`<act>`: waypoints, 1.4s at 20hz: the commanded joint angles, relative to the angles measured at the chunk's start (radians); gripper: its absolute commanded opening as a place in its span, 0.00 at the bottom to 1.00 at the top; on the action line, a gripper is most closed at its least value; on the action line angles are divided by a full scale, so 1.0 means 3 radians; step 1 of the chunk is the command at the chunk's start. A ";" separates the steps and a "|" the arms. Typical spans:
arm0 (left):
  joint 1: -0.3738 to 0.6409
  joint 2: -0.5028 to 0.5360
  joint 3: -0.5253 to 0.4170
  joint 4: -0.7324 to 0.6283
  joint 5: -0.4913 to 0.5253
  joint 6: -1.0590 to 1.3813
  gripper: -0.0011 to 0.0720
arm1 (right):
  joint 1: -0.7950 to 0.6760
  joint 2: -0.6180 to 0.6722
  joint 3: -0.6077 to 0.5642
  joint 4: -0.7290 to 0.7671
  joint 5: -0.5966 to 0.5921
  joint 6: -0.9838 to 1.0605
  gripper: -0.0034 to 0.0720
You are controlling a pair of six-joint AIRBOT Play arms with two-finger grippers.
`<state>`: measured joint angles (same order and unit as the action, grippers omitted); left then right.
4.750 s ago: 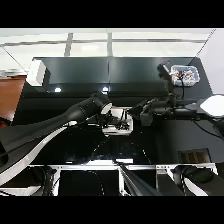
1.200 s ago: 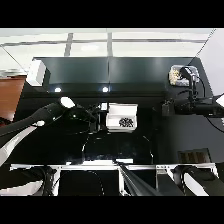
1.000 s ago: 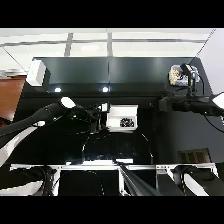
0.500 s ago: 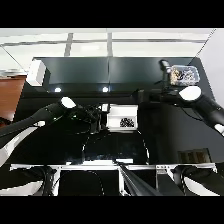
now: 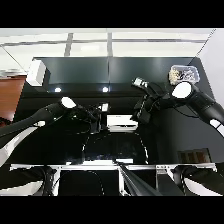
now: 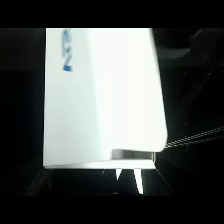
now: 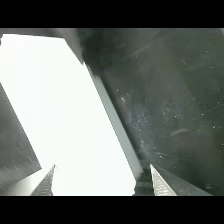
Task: Fold the box and place the chain.
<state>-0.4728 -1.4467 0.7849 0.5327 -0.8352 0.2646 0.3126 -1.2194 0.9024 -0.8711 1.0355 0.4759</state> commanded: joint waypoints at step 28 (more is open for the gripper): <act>-0.0003 -0.0001 0.0001 0.0009 0.0005 0.0003 0.50 | 0.0219 -0.0086 -0.0027 -0.0050 0.0198 -0.0577 0.54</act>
